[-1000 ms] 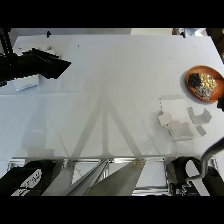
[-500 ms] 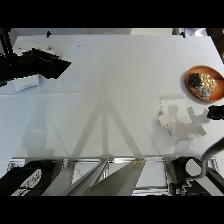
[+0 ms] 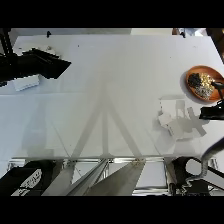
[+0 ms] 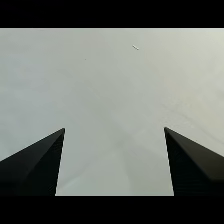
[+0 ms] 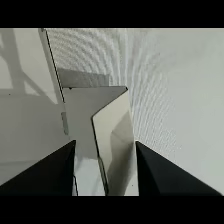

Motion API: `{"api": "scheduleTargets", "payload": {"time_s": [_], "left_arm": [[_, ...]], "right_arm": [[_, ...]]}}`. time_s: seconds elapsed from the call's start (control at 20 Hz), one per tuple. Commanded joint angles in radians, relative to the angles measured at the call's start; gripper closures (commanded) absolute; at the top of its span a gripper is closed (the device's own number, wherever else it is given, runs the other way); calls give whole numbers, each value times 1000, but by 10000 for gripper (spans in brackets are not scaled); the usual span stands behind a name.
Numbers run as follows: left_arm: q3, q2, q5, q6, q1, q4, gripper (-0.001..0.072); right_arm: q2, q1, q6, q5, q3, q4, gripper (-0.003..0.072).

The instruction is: Fold the box and place the chain.

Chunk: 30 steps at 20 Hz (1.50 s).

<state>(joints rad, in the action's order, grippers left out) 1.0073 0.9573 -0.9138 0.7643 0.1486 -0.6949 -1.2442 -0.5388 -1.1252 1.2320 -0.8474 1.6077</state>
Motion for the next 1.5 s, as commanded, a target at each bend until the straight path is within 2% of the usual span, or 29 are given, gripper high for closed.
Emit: {"api": "scheduleTargets", "payload": {"time_s": [0.0, 0.05, 0.15, 0.25, 0.35, 0.55, 0.75, 0.9, 1.05, 1.3, 1.45], "left_arm": [[1, -1, 0, 0, -1, 0, 10], [1, -1, 0, 0, -1, 0, 10], [1, -1, 0, 0, -1, 0, 10], [1, -1, 0, 0, -1, 0, 10], [1, -1, 0, 0, -1, 0, 10], [1, -1, 0, 0, -1, 0, 10], [1, -1, 0, 0, -1, 0, 10], [1, -1, 0, 0, -1, 0, 10], [1, -1, 0, 0, -1, 0, 10], [1, -1, 0, 0, -1, 0, 10], [1, -1, 0, 0, -1, 0, 10]], "right_arm": [[-63, -1, 1, -36, 0, -13, 515], [-63, -1, 1, -45, 0, -16, 532], [-63, -1, 3, -43, 0, -16, 648], [-62, -1, 29, -15, 0, -27, 669], [-59, 0, 79, 24, 0, -100, 669], [-52, 0, 187, 37, 0, -394, 669], [-52, 2, 286, -34, 0, -720, 669], [-52, 47, 376, -63, 0, -889, 669], [-53, 158, 421, -166, 0, -942, 669], [-75, 383, 515, -451, 2, -1113, 671], [-166, 492, 632, -507, 6, -1263, 671]]}}
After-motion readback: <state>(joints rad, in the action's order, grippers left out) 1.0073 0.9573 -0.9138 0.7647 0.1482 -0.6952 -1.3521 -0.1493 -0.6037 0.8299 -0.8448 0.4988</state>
